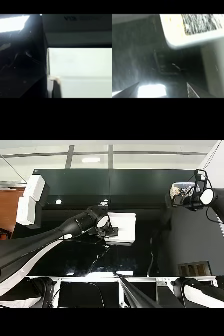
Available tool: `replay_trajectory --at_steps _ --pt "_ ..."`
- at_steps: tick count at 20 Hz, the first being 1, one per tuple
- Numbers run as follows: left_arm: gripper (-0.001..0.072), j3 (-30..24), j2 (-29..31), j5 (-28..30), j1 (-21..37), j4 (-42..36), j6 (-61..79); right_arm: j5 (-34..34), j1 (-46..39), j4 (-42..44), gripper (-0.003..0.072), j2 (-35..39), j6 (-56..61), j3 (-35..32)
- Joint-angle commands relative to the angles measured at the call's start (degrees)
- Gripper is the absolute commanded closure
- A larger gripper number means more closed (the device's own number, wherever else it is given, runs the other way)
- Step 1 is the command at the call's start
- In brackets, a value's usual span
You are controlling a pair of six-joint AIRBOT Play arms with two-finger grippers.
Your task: Fold the box and place the chain.
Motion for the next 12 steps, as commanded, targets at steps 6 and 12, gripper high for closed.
replay_trajectory --at_steps 6,12 --pt "0.0682 0.04 -0.02 -0.44 0.07 -0.02 -0.02 15.63 -5.75 -10.43 -0.0034 -24.48 18.4 34.27" --pt "0.0682 0.04 -0.02 -0.48 0.09 0.0 -0.02 20.31 -9.55 -10.34 -0.0034 -31.32 20.72 42.58"
